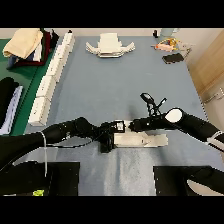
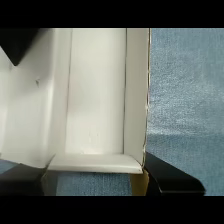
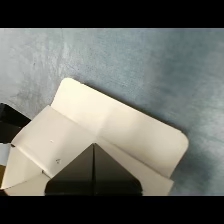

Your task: Fold the box.

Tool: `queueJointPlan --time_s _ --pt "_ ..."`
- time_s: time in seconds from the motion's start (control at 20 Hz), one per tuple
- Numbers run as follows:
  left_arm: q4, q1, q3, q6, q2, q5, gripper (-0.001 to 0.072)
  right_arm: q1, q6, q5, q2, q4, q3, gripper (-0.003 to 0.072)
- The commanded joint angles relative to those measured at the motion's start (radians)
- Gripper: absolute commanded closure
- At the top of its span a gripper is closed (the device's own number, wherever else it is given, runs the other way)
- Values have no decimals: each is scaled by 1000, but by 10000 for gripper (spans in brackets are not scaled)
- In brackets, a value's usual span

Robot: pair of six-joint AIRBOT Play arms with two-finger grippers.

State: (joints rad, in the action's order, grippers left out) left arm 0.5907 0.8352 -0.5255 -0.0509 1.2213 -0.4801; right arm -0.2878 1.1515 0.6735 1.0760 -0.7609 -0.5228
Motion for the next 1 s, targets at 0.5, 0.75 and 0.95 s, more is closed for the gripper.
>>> queueJointPlan --time_s 0.5,0.75,0.95 --pt "0 0 -2 1 1 2 285 0 -2 47 -37 -43 -56 683" --pt "0 0 -2 1 1 2 285 2 69 238 -220 -225 -114 683" --pt "0 0 -2 1 1 2 285 2 82 425 -370 -305 -109 683"
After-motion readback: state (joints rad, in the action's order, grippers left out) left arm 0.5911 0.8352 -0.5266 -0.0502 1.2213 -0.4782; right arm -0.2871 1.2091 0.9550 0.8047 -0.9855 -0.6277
